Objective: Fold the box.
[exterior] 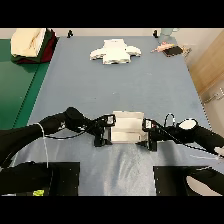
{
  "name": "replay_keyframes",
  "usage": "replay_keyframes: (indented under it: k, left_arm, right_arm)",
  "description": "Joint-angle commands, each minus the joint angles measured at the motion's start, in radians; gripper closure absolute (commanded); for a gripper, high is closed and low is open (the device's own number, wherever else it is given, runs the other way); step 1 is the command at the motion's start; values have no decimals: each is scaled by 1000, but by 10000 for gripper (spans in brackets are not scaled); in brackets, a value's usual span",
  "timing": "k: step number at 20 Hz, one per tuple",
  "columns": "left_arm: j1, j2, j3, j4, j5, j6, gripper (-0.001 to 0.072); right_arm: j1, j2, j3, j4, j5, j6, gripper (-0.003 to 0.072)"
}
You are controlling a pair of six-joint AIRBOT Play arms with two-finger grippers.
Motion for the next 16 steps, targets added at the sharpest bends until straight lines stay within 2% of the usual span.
replay_keyframes:
  k: [1, 7, 15, 16]
  left_arm:
    - [-15, 2, 0, 16, 43, -70, -5]
    - [-42, 2, -1, 34, 105, -112, -5]
    - [-65, 2, -1, 40, 116, -111, -2]
    - [-65, 2, -1, 39, 123, -116, 104]
  right_arm:
    - [-1, 0, 1, 3, -6, 2, 170]
    - [-1, 0, 1, 3, -6, 2, 170]
    - [-1, 0, 1, 3, -6, 2, 170]
    - [-1, 0, 1, 3, -6, 2, 170]
